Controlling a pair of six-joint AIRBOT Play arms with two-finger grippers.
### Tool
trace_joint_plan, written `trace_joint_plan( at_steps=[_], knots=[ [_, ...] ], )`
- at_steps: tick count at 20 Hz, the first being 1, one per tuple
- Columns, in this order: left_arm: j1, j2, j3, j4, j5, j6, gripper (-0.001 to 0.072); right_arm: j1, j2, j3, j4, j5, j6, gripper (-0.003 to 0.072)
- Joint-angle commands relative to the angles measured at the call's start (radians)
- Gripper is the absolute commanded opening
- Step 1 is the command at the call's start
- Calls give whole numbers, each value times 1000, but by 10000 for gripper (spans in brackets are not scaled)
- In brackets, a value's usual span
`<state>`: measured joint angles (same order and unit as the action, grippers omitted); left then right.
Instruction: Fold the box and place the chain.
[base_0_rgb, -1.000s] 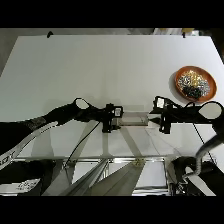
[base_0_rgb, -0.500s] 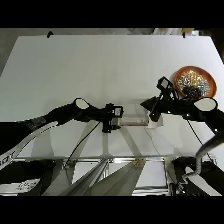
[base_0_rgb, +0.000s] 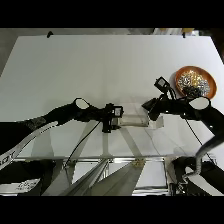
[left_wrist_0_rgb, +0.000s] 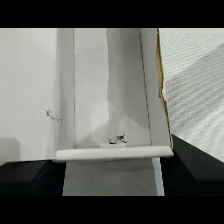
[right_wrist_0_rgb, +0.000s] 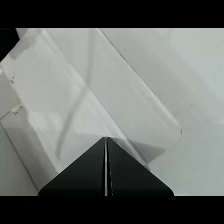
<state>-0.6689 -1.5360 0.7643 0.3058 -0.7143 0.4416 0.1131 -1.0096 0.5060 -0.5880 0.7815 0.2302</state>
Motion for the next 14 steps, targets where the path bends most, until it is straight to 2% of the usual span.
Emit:
trace_joint_plan(
  at_steps=[1, 4, 7, 8, 9, 10, 11, 13, 14],
  knots=[
    [0, 1, -1, 1, 0, 0, 150, 0, 110, 0, -102, 57, -2, 13],
    [0, 1, -1, 1, 0, 0, 150, 0, 211, 0, -409, 175, -32, 13],
    [0, 1, -1, 1, 0, 0, 150, 0, 212, -1, -620, 282, -32, 14],
    [0, 1, -1, 1, 0, 0, 150, 0, 205, -3, -627, 281, -34, 17],
    [0, 1, -1, 0, 0, 0, 150, 0, 199, -4, -612, 275, -57, 70],
    [0, 1, -1, 0, 0, 0, 150, 0, 190, -8, -576, 266, -101, 171],
    [0, 1, -1, 1, 0, 0, 150, 0, 180, -12, -544, 264, -145, 196],
    [0, 1, -1, 0, 0, 0, 150, 0, 155, -16, -525, 263, -191, 185],
    [0, 1, -1, 1, 0, 0, 150, 0, 145, -16, -526, 259, -191, 144]
  ],
)
